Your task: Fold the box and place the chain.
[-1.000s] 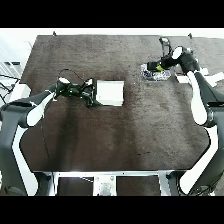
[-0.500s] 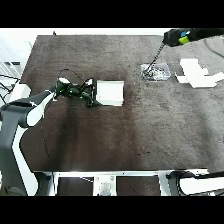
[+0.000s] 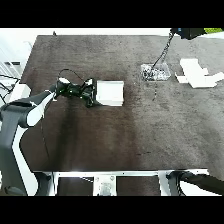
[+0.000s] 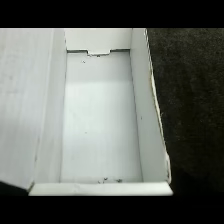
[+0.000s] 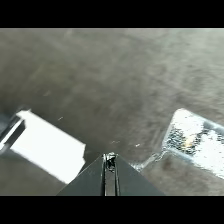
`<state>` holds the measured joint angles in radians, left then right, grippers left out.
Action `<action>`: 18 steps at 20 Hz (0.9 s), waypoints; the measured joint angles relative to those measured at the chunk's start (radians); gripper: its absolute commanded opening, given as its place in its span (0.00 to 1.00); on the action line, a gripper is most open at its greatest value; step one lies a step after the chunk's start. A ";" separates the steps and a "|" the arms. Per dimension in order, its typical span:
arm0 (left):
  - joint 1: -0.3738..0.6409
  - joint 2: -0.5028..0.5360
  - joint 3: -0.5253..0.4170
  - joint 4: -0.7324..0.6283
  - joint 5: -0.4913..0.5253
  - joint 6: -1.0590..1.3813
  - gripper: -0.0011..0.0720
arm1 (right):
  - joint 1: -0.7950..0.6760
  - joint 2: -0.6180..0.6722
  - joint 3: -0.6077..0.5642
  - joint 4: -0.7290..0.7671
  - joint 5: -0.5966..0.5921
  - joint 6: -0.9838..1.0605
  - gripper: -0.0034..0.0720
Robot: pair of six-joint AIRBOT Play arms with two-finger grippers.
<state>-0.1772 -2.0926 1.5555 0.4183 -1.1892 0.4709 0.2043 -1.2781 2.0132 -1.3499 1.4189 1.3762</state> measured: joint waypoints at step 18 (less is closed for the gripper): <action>0.000 0.000 0.000 0.000 0.000 0.000 0.43 | 0.256 -0.011 -0.177 0.006 -0.145 0.000 0.07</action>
<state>-0.1772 -2.0926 1.5555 0.4183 -1.1892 0.4709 0.4603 -1.2892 1.8362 -1.3434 1.2736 1.3762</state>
